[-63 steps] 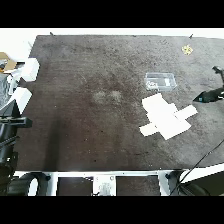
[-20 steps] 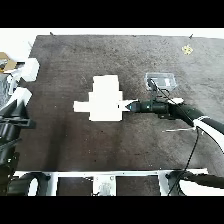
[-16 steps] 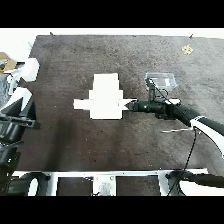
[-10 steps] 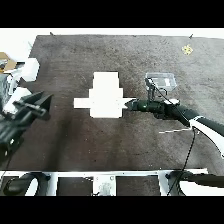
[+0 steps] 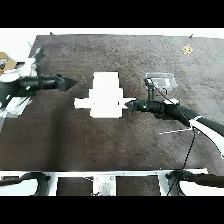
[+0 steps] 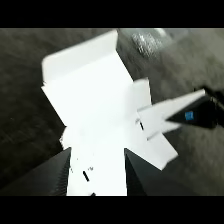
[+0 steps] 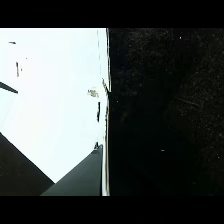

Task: Fold the box and place the chain.

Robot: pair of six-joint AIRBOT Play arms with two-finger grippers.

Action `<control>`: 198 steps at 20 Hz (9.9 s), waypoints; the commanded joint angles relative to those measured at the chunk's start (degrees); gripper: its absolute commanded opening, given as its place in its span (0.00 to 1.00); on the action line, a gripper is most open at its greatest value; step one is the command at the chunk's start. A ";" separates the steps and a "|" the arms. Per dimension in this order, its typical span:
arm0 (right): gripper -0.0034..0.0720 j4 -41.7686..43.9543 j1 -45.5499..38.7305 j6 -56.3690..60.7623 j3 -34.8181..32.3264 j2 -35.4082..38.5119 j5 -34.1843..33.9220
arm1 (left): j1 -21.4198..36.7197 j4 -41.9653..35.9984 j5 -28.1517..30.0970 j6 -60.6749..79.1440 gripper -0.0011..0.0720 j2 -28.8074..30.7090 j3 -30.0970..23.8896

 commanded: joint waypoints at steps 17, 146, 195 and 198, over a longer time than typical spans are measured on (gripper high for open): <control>0.05 -2.21 0.07 -1.95 0.04 -0.02 0.50 | -8.83 8.20 -27.78 -16.92 0.59 -43.93 50.47; 0.94 -27.50 -1.88 -34.58 50.05 -29.46 23.26 | -11.39 18.03 -10.67 24.17 0.03 -42.07 44.81; 0.72 -24.55 -0.96 -31.67 57.18 -41.86 33.05 | -11.39 18.03 -10.67 24.17 0.03 -42.07 44.81; 0.61 -25.79 -0.96 -31.63 57.18 -41.88 33.03 | -11.39 18.03 -10.67 24.17 0.03 -42.07 44.81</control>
